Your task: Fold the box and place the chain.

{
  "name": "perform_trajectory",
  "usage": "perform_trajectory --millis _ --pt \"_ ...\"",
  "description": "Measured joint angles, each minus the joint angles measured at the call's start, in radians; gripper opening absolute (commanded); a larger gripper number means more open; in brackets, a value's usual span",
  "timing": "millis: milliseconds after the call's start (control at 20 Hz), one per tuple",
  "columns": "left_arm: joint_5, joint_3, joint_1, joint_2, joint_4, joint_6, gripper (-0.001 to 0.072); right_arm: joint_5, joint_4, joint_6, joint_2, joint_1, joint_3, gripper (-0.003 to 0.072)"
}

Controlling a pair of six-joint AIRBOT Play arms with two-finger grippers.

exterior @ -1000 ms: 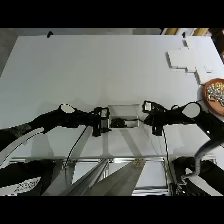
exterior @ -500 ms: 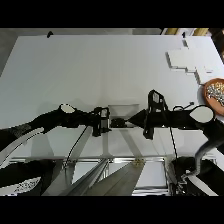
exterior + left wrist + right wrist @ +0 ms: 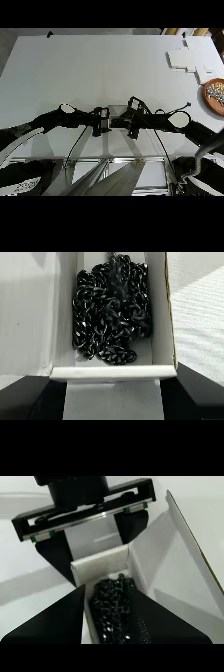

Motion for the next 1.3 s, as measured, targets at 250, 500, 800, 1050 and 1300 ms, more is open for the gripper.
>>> perform_trajectory --millis 250,500,800,1050,1300 --pt "0.0 0.0 0.0 0.0 0.0 0.0 0.0069 0.175 -0.169 -0.004 0.063 -0.179 0.064 0.0269" --pt "0.0 0.0 0.0 0.0 0.0 0.0 0.0069 0.275 -0.352 -0.067 0.091 -0.407 0.088 0.0271" --pt "0.0 0.0 0.0 0.0 0.0 0.0 0.0069 0.298 -0.623 -0.106 -0.019 -0.446 0.075 0.0271" --pt "0.0 0.0 0.0 0.0 0.0 0.0 0.0069 0.273 -0.632 -0.195 -0.126 -0.355 0.071 0.0217" --pt "0.0 0.0 0.0 0.0 0.0 0.0 0.0069 0.264 -0.555 -0.25 -0.175 -0.315 0.071 0.0189"
